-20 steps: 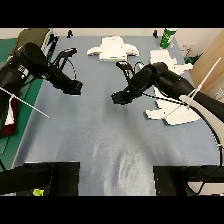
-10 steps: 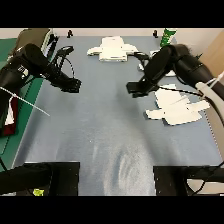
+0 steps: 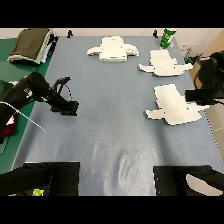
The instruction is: Fold the box.
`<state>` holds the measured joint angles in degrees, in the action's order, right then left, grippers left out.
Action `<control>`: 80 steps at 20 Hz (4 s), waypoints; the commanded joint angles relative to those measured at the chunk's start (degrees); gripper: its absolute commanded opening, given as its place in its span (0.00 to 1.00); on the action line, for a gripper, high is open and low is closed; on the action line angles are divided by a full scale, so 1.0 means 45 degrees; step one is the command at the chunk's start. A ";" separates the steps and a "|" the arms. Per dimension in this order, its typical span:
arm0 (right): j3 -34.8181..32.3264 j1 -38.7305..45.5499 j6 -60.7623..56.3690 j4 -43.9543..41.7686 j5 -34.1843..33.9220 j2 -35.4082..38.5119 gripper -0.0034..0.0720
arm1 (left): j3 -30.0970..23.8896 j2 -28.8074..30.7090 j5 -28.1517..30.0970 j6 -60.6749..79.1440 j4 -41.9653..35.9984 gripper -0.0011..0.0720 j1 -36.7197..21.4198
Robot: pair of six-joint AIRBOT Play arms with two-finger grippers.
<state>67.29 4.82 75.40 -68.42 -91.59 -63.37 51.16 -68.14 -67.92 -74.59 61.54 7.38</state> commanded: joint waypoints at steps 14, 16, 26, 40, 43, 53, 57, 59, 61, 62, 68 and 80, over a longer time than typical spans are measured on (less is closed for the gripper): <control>0.6033 0.9437 0.5280 -0.8233 0.2691 -0.9024 0.66 | -0.0563 0.0058 0.2176 0.0039 -0.3575 0.04 -0.0049; 0.6756 0.9617 0.5731 -0.8310 0.2851 -0.9734 0.66 | -0.0563 0.0058 0.2152 0.0039 -0.3993 0.04 -0.0044; 0.7621 0.9821 0.8354 -1.0632 0.1141 -1.1030 0.54 | -0.0563 0.0063 0.2093 0.0044 -0.5309 0.04 -0.0049; 0.5595 0.9573 0.8636 -1.3051 -0.0423 -0.8582 0.05 | -0.0563 0.0058 0.2059 0.0049 -0.5887 0.04 -0.0044; 0.4337 0.9029 0.8102 -1.3634 -0.0418 -0.8082 0.05 | -0.0525 0.0063 0.1923 0.0452 -0.6494 0.03 -0.0044; -0.4843 0.4867 0.7198 -1.4562 0.3089 -0.0991 0.05 | -0.1506 0.3905 -0.0816 0.2118 -0.7004 0.03 -0.0049; -0.8063 0.3653 0.5581 -1.4168 0.3934 0.3361 0.05 | -0.2837 0.6057 -0.1258 0.1894 -0.7004 0.03 -0.0049; -0.9049 0.3589 0.5056 -1.4081 0.4017 0.4843 0.05 | -0.3084 0.6460 -0.1224 0.1909 -0.6970 0.03 -0.0049; -0.9350 0.3589 0.4357 -1.3308 0.4002 0.5479 0.49 | -0.3079 0.6460 -0.1098 0.1904 -0.6921 0.04 -0.0049; -0.9345 0.3589 0.4090 -1.2896 0.3905 0.5527 0.58 | -0.3079 0.6460 -0.0986 0.1909 -0.6931 0.04 -0.0049; -0.9321 0.3619 0.2516 -0.9729 0.3759 0.5027 0.58 | -0.3079 0.6460 -0.0797 0.1603 -0.7009 0.77 -0.0049; -1.0763 0.3619 0.4284 -1.2949 0.4605 0.3915 0.47 | -0.3079 0.6460 -0.0544 0.1579 -0.7019 0.77 -0.0049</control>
<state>20.43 21.15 90.59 -119.94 -73.87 -44.18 37.34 -39.11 -70.81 -67.51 29.93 7.22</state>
